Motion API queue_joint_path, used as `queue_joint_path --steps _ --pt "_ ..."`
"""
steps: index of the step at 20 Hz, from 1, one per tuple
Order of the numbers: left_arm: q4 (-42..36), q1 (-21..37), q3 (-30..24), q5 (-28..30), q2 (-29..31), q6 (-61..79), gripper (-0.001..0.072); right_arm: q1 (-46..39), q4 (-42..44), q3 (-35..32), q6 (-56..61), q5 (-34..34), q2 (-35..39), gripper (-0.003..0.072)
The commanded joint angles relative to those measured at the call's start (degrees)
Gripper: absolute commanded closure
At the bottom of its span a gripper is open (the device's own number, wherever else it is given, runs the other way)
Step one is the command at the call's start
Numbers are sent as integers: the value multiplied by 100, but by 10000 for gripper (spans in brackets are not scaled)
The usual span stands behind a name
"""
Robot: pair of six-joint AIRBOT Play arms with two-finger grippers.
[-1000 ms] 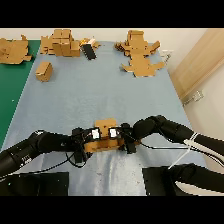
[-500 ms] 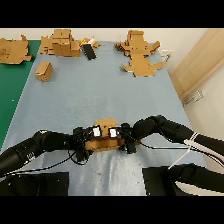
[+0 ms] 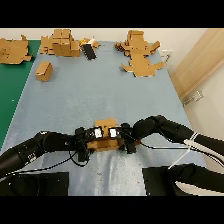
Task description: Fold the box.
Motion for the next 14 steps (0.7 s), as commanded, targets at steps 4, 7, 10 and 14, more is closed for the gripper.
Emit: queue_joint_path --steps 4,7,10,14 --pt "9 -39 -2 94 -9 350 404 7 2 0 2 2 -2 118" --pt "4 -39 0 96 -9 350 546 7 2 0 2 0 -2 118" --pt "-15 -39 2 149 -9 354 667 7 2 0 2 0 -2 118" --pt "-31 -39 7 295 -9 354 667 7 2 0 2 2 -2 118"
